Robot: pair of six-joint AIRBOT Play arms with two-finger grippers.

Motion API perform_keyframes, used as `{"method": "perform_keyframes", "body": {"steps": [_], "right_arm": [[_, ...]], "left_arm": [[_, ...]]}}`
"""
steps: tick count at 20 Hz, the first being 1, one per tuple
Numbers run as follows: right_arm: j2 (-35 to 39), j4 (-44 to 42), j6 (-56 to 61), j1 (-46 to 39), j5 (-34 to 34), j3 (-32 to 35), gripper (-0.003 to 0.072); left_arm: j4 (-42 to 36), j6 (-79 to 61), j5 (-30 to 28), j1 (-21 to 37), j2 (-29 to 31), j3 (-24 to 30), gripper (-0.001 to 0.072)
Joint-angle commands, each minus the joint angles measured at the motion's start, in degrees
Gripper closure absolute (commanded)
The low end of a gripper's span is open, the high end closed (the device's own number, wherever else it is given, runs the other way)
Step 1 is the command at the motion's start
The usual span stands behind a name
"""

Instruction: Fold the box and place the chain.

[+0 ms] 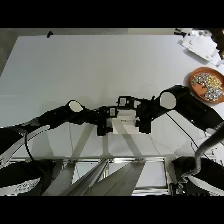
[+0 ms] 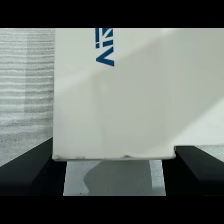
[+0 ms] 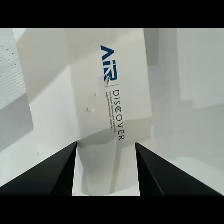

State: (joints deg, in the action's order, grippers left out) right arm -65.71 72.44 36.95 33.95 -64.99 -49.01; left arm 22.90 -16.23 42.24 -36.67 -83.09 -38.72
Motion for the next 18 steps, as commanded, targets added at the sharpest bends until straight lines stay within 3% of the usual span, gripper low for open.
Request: {"method": "perform_keyframes", "body": {"steps": [1,5,15,18], "right_arm": [[0.37,0.98,-0.76,2.08,2.45,1.07,0.0292],[2.25,0.85,-0.74,5.92,2.95,1.16,0.0292],[4.85,3.43,3.93,8.94,12.09,6.43,0.0298],[4.85,3.50,4.85,8.94,12.15,6.43,0.0395]], "left_arm": [[0.02,-0.09,-0.02,0.02,0.02,0.00,0.0375],[0.02,-0.09,-0.02,0.02,0.02,0.00,0.0375],[0.02,-0.09,0.00,0.02,0.02,0.00,0.0375],[0.02,-0.09,-0.02,0.02,0.02,0.00,0.0375]]}}
